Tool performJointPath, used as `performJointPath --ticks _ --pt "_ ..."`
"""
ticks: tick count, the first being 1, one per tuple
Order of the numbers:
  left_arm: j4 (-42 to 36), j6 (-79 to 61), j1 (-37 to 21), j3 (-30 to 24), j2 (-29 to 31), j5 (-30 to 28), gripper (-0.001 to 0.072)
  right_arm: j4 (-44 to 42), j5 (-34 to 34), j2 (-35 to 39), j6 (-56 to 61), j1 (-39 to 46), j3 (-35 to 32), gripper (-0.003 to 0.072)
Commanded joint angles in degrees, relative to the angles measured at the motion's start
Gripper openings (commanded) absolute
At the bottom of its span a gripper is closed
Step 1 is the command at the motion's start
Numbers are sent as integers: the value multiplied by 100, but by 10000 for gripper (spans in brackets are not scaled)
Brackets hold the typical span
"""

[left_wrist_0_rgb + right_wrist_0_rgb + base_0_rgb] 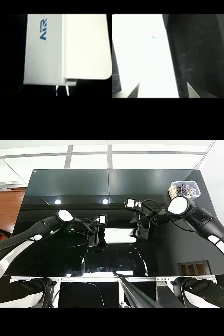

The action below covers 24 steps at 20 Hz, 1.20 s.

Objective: Fold the box and place the chain.

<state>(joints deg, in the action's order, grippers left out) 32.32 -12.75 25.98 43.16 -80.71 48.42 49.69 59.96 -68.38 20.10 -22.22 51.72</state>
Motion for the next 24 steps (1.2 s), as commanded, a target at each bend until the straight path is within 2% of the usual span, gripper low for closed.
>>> performJointPath --ticks 1,4,10,11,12,15,17,18,23,24 --pt "0 -7 4 4 0 26 376 -214 133 -2 -245 -76 -9 720" --pt "-2 -7 13 4 0 24 377 28 26 -31 -286 -83 -13 720" --pt "0 103 13 4 0 26 376 -9 -4 -219 -286 -83 -22 720" --pt "-2 103 13 4 0 26 376 -9 -7 -219 -282 -83 -20 625" --pt "-2 103 13 4 0 24 377 -13 26 -214 -275 -83 -20 430" --pt "-2 125 13 4 0 31 376 -13 42 -214 -275 -83 -20 417" --pt "-2 125 13 4 0 31 376 -15 90 -214 -278 -83 -20 117" --pt "-2 125 13 4 0 28 377 -13 118 -214 -275 -83 -20 85" --pt "-2 125 13 4 0 28 377 -7 140 -216 -275 -83 -20 88" --pt "-2 125 13 4 0 28 376 -7 146 -214 -275 -83 -20 109"
